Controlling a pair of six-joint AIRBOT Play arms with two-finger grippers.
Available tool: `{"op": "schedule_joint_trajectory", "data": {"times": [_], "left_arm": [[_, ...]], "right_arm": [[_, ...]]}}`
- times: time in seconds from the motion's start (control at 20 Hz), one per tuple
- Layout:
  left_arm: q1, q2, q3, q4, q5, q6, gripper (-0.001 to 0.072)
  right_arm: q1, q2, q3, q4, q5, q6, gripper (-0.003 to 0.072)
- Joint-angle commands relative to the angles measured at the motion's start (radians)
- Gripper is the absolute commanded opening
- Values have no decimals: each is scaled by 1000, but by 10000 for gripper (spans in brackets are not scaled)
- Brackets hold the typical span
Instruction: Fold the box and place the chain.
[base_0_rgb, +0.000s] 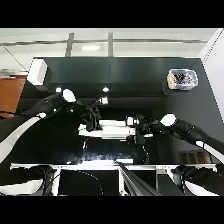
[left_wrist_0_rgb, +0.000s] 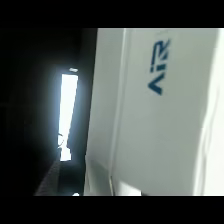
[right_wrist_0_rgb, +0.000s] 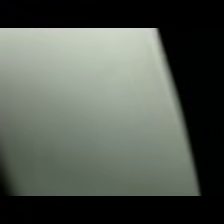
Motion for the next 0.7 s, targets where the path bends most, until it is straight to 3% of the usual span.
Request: {"op": "schedule_joint_trajectory", "data": {"times": [0.0, 0.1, 0.15, 0.2, 0.25, 0.35, 0.4, 0.5, 0.65], "left_arm": [[51, 20, 65, 107, -122, -230, 546], [87, 37, 99, 194, -201, -425, 541], [105, 42, 114, 254, -242, -559, 424], [127, 45, 130, 322, -298, -683, 67], [149, 46, 137, 354, -354, -731, 28], [187, 79, 112, 329, -386, -779, 26], [192, 118, 77, 283, -355, -775, 25], [191, 236, -37, 166, -201, -757, 26], [191, 423, -256, -149, -74, -642, 30]], "right_arm": [[0, 0, 0, 0, 0, 0, 473], [0, 0, 0, 0, 0, 0, 473], [0, 0, 0, 0, 0, 0, 473], [0, 0, 0, 0, 0, 0, 473], [0, 0, 0, 0, 0, 0, 473], [0, 0, 0, 0, 0, 0, 473], [0, 0, 0, 0, 0, 0, 473], [0, 0, 0, 0, 0, 0, 473], [0, 0, 0, 0, 0, 0, 473]]}}
